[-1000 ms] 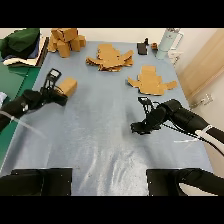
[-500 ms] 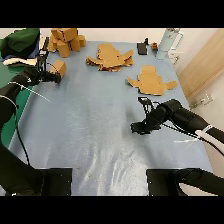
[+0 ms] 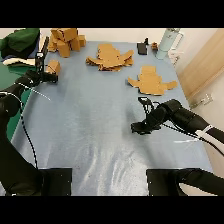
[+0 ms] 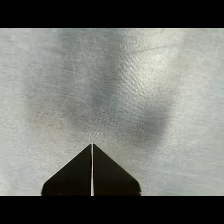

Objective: Fold the box.

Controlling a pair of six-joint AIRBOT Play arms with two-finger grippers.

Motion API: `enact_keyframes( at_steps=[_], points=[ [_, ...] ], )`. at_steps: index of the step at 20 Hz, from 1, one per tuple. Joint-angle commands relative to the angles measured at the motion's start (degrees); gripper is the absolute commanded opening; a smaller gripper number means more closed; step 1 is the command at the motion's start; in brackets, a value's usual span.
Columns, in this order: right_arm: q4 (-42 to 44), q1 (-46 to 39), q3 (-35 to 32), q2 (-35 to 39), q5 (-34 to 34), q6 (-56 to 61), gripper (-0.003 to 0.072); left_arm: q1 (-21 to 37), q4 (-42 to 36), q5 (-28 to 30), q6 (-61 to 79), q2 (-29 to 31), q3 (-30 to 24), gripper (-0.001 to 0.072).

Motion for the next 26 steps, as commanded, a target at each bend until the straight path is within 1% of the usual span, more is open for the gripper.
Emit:
enact_keyframes(
  at_steps=[1,9,10,11,12,14,16,19,24,25,26],
  points=[
    [0.04,-0.02,0.04,-0.02,0.04,0.0,0.0006,0.11,0.24,0.37,0.15,-0.55,0.24,0.0506],
    [0.04,-0.02,0.04,-0.02,0.04,0.0,0.0006,0.13,0.24,-2.62,-0.04,-0.55,0.24,0.0511],
    [0.04,-0.02,0.04,-0.02,0.04,0.0,0.0006,0.13,0.24,-2.97,-0.04,-0.52,0.24,0.0675],
    [0.04,-0.02,0.04,-0.02,0.04,0.0,0.0006,0.13,0.2,-3.1,-0.55,-0.48,0.26,0.0706],
    [0.04,-0.02,0.04,0.0,0.04,0.0,0.0006,0.2,0.2,-3.5,-0.55,-0.42,0.26,0.0706],
    [0.04,-0.02,0.04,-0.02,0.04,0.0,0.0006,0.61,0.31,-7.39,-1.55,0.57,0.26,0.0706],
    [0.04,-0.02,0.04,-0.02,0.04,0.0,0.0006,1.7,0.5,-12.7,-1.66,2.58,0.26,0.0707],
    [0.04,-0.02,0.04,0.0,0.04,0.0,0.0006,4.28,0.55,-24.3,-3.61,7.65,0.26,0.0706],
    [0.04,-0.02,0.04,-0.02,0.04,0.0,0.0006,7.8,2.54,-37.79,-9.33,17.53,0.26,0.0705],
    [0.04,-0.02,0.04,-0.02,0.04,0.0,0.0006,7.89,2.62,-40.96,-9.42,19.39,0.26,0.0663],
    [0.04,-0.02,0.04,-0.02,0.04,0.0,0.0006,7.63,2.64,-44.37,-9.42,21.11,0.26,0.0409]
  ],
)
